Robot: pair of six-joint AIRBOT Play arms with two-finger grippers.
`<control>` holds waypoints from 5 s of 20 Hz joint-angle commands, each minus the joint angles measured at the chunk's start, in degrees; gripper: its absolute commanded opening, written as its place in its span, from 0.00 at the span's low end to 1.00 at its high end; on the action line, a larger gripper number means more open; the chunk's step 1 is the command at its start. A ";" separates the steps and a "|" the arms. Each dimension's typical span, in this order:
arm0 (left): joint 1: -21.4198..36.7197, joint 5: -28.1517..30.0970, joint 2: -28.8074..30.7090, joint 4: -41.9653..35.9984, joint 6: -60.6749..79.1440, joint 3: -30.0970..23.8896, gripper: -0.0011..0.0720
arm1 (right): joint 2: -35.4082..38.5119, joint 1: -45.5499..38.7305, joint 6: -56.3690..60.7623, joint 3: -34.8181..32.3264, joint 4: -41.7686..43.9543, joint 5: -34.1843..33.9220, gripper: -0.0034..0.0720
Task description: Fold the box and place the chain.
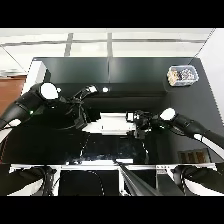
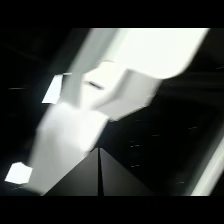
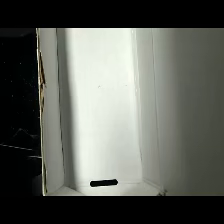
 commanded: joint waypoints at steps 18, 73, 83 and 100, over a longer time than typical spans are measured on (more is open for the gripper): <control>1.31 19.56 -11.28 -18.73 4.33 -1.25 0.05 | 0.00 0.02 0.00 0.00 0.00 0.02 0.63; -10.10 35.06 -2.43 -25.14 47.41 -17.33 0.58 | -0.02 0.04 0.02 0.00 0.02 -0.11 0.63; 4.63 22.64 13.42 9.55 -5.16 -15.41 0.05 | -0.02 0.04 0.02 0.00 0.02 -0.09 0.63; 12.83 13.16 -7.04 -29.22 -18.71 -21.29 0.05 | -0.02 0.04 0.02 0.00 0.02 -0.09 0.63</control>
